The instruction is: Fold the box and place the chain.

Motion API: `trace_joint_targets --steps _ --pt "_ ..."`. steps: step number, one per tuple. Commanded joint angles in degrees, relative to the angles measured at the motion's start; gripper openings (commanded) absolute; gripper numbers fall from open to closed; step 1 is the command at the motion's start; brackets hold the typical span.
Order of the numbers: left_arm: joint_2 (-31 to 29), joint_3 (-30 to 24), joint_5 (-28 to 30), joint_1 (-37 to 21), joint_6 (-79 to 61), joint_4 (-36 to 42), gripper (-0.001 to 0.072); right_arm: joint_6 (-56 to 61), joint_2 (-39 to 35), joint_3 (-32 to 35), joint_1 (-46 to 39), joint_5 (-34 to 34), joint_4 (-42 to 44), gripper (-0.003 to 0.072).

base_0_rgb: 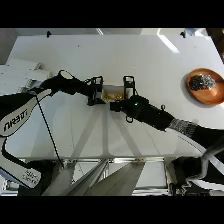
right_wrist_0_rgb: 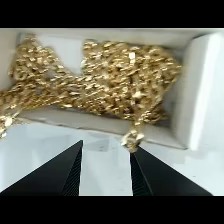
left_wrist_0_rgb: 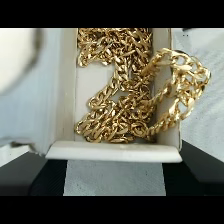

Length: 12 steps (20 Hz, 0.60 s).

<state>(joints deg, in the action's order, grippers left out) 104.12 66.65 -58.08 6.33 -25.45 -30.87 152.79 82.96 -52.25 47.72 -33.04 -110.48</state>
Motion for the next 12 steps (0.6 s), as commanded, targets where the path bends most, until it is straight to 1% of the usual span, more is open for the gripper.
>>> trace_joint_targets --steps 1,4,6,7,8,9,10,12 --pt "-0.04 0.02 0.02 -0.04 -0.02 0.11 0.0296 -0.22 0.46 -0.07 0.0 -0.87 -1.68 0.0289" --pt "-0.04 0.02 0.04 -0.04 0.0 0.11 0.0296 0.46 1.95 -0.07 0.0 -0.5 -2.43 0.0288" --pt "-0.04 0.02 0.02 -0.04 0.0 0.11 0.0296 2.78 2.75 -0.07 0.0 0.31 -4.52 0.0282" --pt "-0.04 0.02 0.04 -0.04 -0.02 0.11 0.0296 4.09 2.97 -0.07 0.0 0.57 -5.88 0.025" --pt "-0.04 0.02 0.04 -0.04 0.0 0.11 0.0296 4.87 3.06 -0.07 0.0 1.01 -7.23 0.0203" --pt "-0.04 0.02 0.04 -0.04 -0.02 0.11 0.0296 4.81 3.06 -0.07 0.0 1.64 -8.02 0.0068" --pt "-0.04 0.02 0.04 -0.04 0.0 0.13 0.0296 4.68 3.06 -0.07 0.0 2.47 -8.04 0.0016" --pt "-0.04 0.02 0.04 -0.04 0.0 0.11 0.0296 4.63 2.95 -0.07 0.17 2.69 -7.8 0.0015"
